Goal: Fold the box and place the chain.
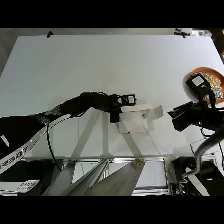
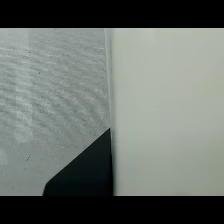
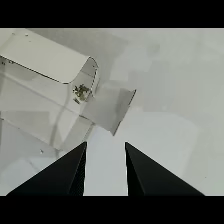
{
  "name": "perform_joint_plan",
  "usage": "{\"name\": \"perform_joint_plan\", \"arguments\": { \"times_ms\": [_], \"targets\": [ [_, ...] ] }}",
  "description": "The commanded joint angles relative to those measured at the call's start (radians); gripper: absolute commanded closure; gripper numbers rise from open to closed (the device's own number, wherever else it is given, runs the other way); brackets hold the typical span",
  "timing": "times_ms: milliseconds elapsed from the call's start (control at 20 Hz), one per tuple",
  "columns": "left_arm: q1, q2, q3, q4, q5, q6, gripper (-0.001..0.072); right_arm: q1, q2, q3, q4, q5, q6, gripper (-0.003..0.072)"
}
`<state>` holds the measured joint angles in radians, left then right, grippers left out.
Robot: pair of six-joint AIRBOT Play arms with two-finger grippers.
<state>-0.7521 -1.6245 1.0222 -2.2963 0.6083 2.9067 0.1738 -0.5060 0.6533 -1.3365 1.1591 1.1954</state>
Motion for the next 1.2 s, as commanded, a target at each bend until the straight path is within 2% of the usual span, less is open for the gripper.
{"name": "perform_joint_plan", "arguments": {
  "times_ms": [0,400,700,900,1150],
  "targets": [
    [0.0,-0.006,0.0,0.005,-0.006,0.003,0.0709,0.0,0.001,0.0,0.0,0.0,0.001,0.0406],
    [0.0,-0.005,0.0,0.005,0.001,0.003,0.0698,0.0,0.001,0.0,-0.008,0.005,-0.01,0.0407],
    [0.0,-0.005,0.0,0.005,0.009,0.018,0.0704,0.0,0.001,-0.001,-0.054,0.058,-0.18,0.0408],
    [0.0,-0.005,0.001,0.005,0.071,0.052,0.0705,0.0,0.001,-0.008,-0.051,0.082,-0.216,0.0407],
    [0.0,-0.005,0.001,0.005,0.039,0.052,0.0703,0.0,-0.007,-0.01,-0.044,0.161,-0.34,0.0407]
  ]
}}
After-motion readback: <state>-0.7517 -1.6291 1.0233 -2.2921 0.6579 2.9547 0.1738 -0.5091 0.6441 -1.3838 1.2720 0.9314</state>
